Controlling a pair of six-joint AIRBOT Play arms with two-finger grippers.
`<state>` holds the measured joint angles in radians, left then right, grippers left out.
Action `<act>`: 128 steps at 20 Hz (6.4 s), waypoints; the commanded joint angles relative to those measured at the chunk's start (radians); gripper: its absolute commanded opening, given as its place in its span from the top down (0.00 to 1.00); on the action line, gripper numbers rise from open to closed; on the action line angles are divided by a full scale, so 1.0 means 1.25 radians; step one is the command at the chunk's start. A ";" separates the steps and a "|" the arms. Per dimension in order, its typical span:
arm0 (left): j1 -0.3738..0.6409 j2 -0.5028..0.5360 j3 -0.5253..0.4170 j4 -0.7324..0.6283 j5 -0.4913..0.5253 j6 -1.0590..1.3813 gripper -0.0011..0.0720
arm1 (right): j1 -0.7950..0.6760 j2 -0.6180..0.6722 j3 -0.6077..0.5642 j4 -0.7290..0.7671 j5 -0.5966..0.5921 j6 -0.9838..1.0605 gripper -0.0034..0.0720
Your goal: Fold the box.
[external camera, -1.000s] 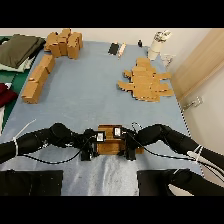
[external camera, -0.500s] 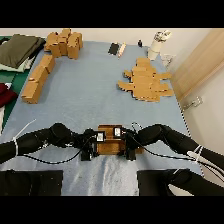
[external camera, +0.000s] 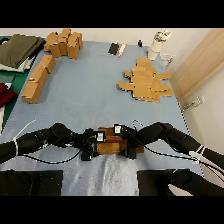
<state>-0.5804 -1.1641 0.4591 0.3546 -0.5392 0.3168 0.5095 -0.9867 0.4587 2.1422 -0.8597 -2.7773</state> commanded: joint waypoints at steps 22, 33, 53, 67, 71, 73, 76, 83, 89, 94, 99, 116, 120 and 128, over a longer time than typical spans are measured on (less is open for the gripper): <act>0.000 0.000 0.001 0.000 -0.002 0.000 0.38 | 0.014 0.260 0.068 0.076 -0.125 1.100 0.00; 0.025 0.067 -0.003 0.078 -0.018 -0.048 0.38 | 0.014 0.260 0.067 0.070 -0.084 1.112 0.00; 0.140 0.079 -0.046 0.156 -0.098 -0.056 0.38 | 0.016 0.156 0.068 0.100 -0.052 1.195 0.00; 0.140 0.077 -0.049 0.147 -0.098 -0.056 0.37 | 0.047 0.045 0.146 0.163 0.029 1.048 0.95; 0.140 0.077 -0.049 0.147 -0.098 -0.057 0.38 | 0.047 -0.102 0.253 0.145 0.029 0.927 0.95; 0.140 0.077 -0.049 0.147 -0.098 -0.057 0.38 | 0.047 -0.162 0.273 0.134 0.029 0.899 0.95; 0.140 0.077 -0.049 0.147 -0.098 -0.057 0.38 | 0.048 -0.244 0.273 0.134 0.020 0.857 0.95; 0.140 0.077 -0.049 0.147 -0.098 -0.057 0.38 | 0.048 -0.282 0.273 0.132 -0.010 0.760 0.95; 0.140 0.077 -0.049 0.147 -0.098 -0.057 0.38 | 0.041 -0.258 0.293 0.126 -0.024 0.710 0.95; 0.140 0.077 -0.049 0.147 -0.098 -0.057 0.38 | 0.006 -0.052 0.320 0.004 -0.056 0.708 0.95; 0.140 0.077 -0.049 0.147 -0.098 -0.057 0.38 | 0.065 0.149 0.188 -0.064 -0.302 0.568 0.80; 0.140 0.077 -0.049 0.147 -0.099 -0.056 0.38 | 0.123 0.038 0.038 -0.083 0.122 0.042 0.09; 0.140 0.077 -0.049 0.147 -0.099 -0.057 0.38 | 0.152 0.037 0.038 -0.016 0.114 0.002 0.65; 0.140 0.077 -0.049 0.147 -0.099 -0.057 0.38 | 0.203 0.008 0.038 -0.011 0.173 0.000 0.74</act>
<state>-0.4057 -1.0687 0.3981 0.5381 -0.6624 0.2459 0.7513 -0.9604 0.5053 2.1181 -0.6685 -2.7728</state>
